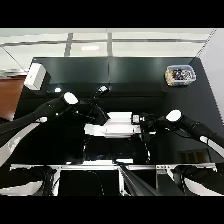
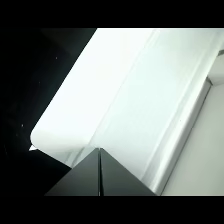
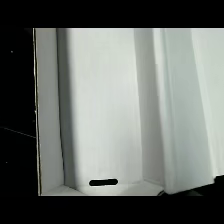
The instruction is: Fold the box and place the chain.
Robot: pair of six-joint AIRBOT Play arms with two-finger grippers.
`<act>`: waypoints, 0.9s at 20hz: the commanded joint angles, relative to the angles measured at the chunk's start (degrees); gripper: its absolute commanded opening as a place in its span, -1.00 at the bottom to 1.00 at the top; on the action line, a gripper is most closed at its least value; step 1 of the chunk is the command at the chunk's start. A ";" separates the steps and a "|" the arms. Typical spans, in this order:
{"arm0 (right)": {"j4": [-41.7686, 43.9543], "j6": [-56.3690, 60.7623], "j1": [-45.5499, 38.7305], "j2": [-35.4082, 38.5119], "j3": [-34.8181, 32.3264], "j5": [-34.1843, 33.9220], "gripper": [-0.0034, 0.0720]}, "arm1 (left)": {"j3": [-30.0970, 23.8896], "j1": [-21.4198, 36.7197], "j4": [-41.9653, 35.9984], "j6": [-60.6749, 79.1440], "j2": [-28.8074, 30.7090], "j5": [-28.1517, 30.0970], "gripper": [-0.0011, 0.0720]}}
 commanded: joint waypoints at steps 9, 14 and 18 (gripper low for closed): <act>0.15 0.13 0.00 0.00 0.02 -0.20 0.15 | -8.55 15.45 -6.25 14.36 19.87 -10.73 -0.90; 0.15 0.13 0.00 0.00 0.02 -0.20 0.15 | -15.13 9.20 -1.33 35.74 17.86 -9.62 0.76; 0.15 0.13 0.00 0.00 0.02 -0.20 0.15 | -15.52 4.79 2.38 41.22 16.46 -0.09 0.99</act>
